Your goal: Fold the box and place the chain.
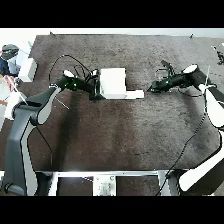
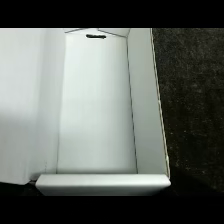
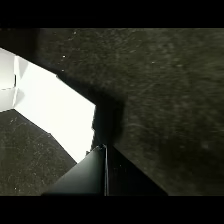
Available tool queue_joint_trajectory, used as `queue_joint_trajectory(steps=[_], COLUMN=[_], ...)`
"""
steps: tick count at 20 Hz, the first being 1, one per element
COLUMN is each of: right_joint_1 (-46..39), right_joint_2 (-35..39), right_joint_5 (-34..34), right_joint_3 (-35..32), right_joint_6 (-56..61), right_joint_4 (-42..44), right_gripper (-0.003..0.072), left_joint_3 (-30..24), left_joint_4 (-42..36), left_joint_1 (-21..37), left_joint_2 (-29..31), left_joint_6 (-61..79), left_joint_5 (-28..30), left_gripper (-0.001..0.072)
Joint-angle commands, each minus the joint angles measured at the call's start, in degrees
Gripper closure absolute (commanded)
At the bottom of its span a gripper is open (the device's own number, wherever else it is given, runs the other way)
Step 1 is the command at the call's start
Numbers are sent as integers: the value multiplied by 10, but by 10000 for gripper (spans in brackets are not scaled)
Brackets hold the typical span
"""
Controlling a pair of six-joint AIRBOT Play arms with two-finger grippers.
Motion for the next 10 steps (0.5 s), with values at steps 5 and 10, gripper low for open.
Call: queue_joint_trajectory(steps=[5, 10], right_joint_1=[37, 44], right_joint_2=[-31, -18], right_joint_5=[-17, 8], right_joint_3=[-6, -5], right_joint_6=[3, -54], right_joint_4=[22, 173], right_gripper=[674, 660], left_joint_3=[0, 0], left_joint_4=[0, 0], left_joint_1=[1, 1], left_joint_2=[0, 0], left_joint_6=[0, 0], left_joint_5=[0, 0], left_gripper=[243, 242])
